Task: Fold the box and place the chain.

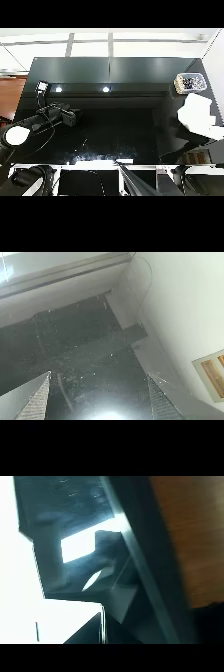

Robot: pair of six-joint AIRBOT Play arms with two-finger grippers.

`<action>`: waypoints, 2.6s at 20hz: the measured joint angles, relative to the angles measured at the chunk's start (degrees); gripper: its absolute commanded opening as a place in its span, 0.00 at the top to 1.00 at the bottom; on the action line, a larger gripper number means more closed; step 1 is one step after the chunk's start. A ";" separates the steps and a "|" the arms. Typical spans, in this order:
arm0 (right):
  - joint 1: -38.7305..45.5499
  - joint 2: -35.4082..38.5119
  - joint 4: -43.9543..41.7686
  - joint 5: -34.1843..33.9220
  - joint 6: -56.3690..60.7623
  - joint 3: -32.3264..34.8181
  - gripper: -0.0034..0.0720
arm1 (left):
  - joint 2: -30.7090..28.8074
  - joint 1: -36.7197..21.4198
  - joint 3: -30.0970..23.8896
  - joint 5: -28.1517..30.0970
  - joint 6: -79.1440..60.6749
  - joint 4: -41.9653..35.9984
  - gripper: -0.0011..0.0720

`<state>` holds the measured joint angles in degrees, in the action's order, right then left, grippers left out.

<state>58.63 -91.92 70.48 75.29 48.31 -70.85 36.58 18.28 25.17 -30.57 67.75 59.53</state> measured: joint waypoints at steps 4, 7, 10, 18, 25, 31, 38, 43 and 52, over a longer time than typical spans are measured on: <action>-1.55 1.77 -8.96 4.00 -2.47 3.02 0.93 | 0.00 0.00 -0.13 0.04 0.02 -0.02 0.01; -4.39 4.39 -14.32 6.86 -3.58 7.39 0.93 | 0.00 0.00 -0.13 0.07 0.02 -0.02 0.01; -8.22 9.51 -21.11 6.12 -4.85 14.16 0.93 | 0.00 0.00 -0.15 0.07 0.02 -0.09 0.01; -28.33 35.21 -47.10 -8.92 -12.92 41.83 0.93 | 5.70 0.13 1.42 0.90 0.02 -4.07 0.02; -51.80 44.17 -53.24 -22.45 -15.43 50.77 0.93 | 28.09 -1.73 12.85 -10.58 -8.50 -19.19 0.02; -62.49 45.07 -54.18 -28.09 -15.52 51.67 0.93 | 46.23 -4.24 22.71 -29.53 -18.82 -32.61 0.02; -64.89 45.20 -54.23 -30.49 -15.54 51.78 0.93 | 56.46 -2.16 27.28 -46.03 -29.62 -34.47 0.31; -65.13 45.20 -54.12 -31.58 -15.56 51.78 0.93 | 57.70 -1.49 27.76 -48.11 -32.96 -31.71 0.72; -64.08 45.20 -51.36 -32.02 -15.54 50.23 0.00 | 57.22 -1.25 29.40 -46.56 -35.93 -29.92 0.95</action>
<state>-5.45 -46.72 19.11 43.27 32.77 -20.62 93.80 17.04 54.57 -77.12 31.81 29.61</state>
